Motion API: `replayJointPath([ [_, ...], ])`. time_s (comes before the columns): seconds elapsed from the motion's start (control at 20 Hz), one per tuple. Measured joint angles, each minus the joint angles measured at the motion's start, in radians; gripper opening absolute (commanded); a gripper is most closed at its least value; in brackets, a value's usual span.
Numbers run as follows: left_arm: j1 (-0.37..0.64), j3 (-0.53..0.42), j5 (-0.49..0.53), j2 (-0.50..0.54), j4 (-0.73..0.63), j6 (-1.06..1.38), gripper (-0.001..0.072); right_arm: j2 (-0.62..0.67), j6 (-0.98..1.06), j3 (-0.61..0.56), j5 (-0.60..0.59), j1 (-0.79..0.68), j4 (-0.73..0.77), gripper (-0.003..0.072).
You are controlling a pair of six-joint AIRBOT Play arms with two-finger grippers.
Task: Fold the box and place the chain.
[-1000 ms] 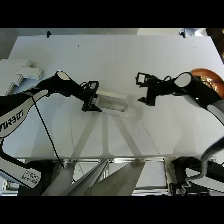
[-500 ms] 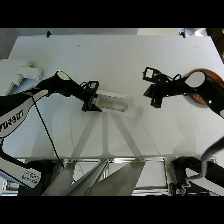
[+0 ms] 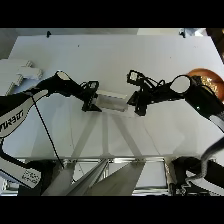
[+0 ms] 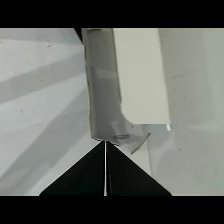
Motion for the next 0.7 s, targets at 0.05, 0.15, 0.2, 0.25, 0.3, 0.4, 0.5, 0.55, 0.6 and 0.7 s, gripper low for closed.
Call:
replayJointPath([
  [0.05, 0.0, 0.0, 0.0, 0.0, 0.0, 0.0, 0.0394, 0.0, 0.005, 0.0, 0.006, 0.004, 0.01, 0.0012],
  [0.15, 0.0, 0.0, 0.0, 0.0, 0.0, 0.0, 0.0394, -0.001, 0.015, 0.0, 0.0, 0.008, 0.037, 0.0012],
  [0.2, 0.0, 0.0, 0.0, 0.0, 0.0, 0.0, 0.0394, -0.001, 0.02, 0.0, -0.018, 0.01, 0.053, 0.0012],
  [0.25, 0.0, 0.0, 0.0, 0.0, 0.0, 0.0, 0.0394, -0.001, 0.022, 0.0, -0.038, 0.011, 0.071, 0.0012],
  [0.3, 0.0, 0.0, 0.0, 0.0, 0.0, 0.0, 0.0394, -0.001, 0.023, 0.0, -0.063, 0.011, 0.089, 0.0012],
  [0.4, 0.0, 0.0, 0.0, 0.0, 0.0, 0.0, 0.0394, -0.008, 0.026, 0.0, -0.112, 0.012, 0.113, 0.0012],
  [0.5, 0.0, 0.0, 0.0, 0.0, 0.0, -0.001, 0.0394, -0.029, 0.026, 0.0, -0.161, 0.012, 0.127, 0.0013],
  [0.55, 0.0, 0.0, 0.0, 0.0, 0.0, -0.001, 0.0394, -0.045, 0.026, 0.0, -0.187, 0.012, 0.134, 0.0013],
  [0.6, 0.0, 0.0, 0.0, 0.0, 0.0, -0.002, 0.0394, -0.062, 0.027, 0.0, -0.215, 0.012, 0.138, 0.0013],
  [0.7, 0.0, 0.0, 0.0, 0.0, 0.0, -0.002, 0.0394, -0.098, 0.027, 0.0, -0.284, 0.012, 0.153, 0.0013],
])
